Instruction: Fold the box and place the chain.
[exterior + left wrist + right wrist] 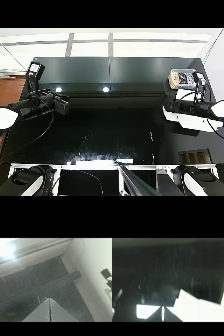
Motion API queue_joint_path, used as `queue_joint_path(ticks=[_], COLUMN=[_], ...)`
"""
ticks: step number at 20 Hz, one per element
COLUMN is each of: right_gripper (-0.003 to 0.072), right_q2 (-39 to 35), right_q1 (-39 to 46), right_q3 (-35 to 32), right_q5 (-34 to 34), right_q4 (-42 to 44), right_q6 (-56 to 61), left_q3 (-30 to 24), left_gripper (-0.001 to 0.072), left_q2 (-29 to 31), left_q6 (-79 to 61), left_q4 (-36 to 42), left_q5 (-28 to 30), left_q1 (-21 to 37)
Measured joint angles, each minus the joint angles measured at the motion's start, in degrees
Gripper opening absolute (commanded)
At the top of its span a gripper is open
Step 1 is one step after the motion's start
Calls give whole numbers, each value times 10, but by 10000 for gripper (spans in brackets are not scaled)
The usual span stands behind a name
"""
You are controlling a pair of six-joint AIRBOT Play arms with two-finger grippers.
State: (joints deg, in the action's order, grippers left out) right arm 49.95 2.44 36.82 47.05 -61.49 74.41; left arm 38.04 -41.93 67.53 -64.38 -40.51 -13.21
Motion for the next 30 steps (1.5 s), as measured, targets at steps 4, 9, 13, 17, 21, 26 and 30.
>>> queue_joint_path(ticks=[4, 9, 13, 17, 21, 26, 30], right_gripper=[705, 705, 704, 704, 704, 704, 704], right_q2=[0, 17, 64, 139, 223, 337, 418], right_q1=[0, 45, 180, 361, 506, 599, 609], right_q3=[0, 11, 87, 172, 240, 317, 352], right_q5=[-59, -108, -83, -17, 97, 239, 327], right_q4=[13, -25, -95, -145, -151, -61, 3], right_q6=[0, 39, 87, 130, 133, 25, -54], left_q3=[0, -1, -1, -1, -1, -1, -1], left_gripper=[285, 701, 700, 701, 701, 700, 699], left_q2=[-2, -9, -23, -41, -52, -57, -58], left_q6=[0, 4, 4, 4, 4, 4, 5], left_q4=[15, 42, 48, 49, 50, 51, 51], left_q5=[29, 100, 116, 116, 116, 116, 115], left_q1=[0, 0, -1, 0, 0, 0, 0])
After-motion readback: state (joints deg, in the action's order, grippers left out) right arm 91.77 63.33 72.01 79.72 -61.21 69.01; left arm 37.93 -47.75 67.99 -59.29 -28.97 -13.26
